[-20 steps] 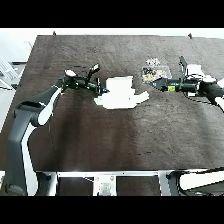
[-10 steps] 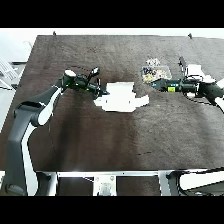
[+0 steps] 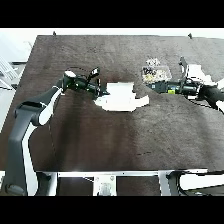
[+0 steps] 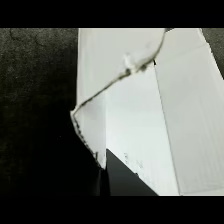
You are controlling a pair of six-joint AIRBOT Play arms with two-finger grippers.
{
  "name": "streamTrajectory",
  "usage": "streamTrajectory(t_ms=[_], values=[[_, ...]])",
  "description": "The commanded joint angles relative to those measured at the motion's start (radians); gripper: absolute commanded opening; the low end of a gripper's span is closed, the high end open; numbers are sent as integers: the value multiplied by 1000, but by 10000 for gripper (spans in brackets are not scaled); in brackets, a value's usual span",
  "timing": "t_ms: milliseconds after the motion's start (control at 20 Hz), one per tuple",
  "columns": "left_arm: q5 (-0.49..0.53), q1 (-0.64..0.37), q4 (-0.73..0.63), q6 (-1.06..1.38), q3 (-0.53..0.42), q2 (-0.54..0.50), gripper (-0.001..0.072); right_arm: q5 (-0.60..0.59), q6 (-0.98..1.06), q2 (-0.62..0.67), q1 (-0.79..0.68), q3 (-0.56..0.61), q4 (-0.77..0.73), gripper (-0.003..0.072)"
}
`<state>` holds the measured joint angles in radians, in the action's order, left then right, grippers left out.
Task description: Fold the box and place the chain.
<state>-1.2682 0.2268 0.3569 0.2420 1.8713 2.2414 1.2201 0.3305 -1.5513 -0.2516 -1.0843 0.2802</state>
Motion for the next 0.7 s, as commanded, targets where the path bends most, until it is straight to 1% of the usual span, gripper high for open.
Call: streamTrajectory(t_ms=[0,100,300,350,450,500,600,650], values=[[3,1,-4,3,0,3,21,80,-178,34,2,41,-7,235],[2,1,-5,2,0,3,21,134,-242,43,16,68,3,235],[-4,1,-5,1,0,3,22,130,-265,58,96,86,158,235],[-4,1,-5,1,0,3,22,113,-264,60,124,87,201,216],[-3,0,-5,1,0,3,22,41,-261,60,190,87,285,193],[-3,1,-5,1,0,3,22,-5,-261,60,223,86,314,195],[-3,1,-5,2,0,3,22,-52,-257,74,274,86,339,192],[-3,1,-5,1,0,3,22,-65,-236,97,292,87,342,121]])
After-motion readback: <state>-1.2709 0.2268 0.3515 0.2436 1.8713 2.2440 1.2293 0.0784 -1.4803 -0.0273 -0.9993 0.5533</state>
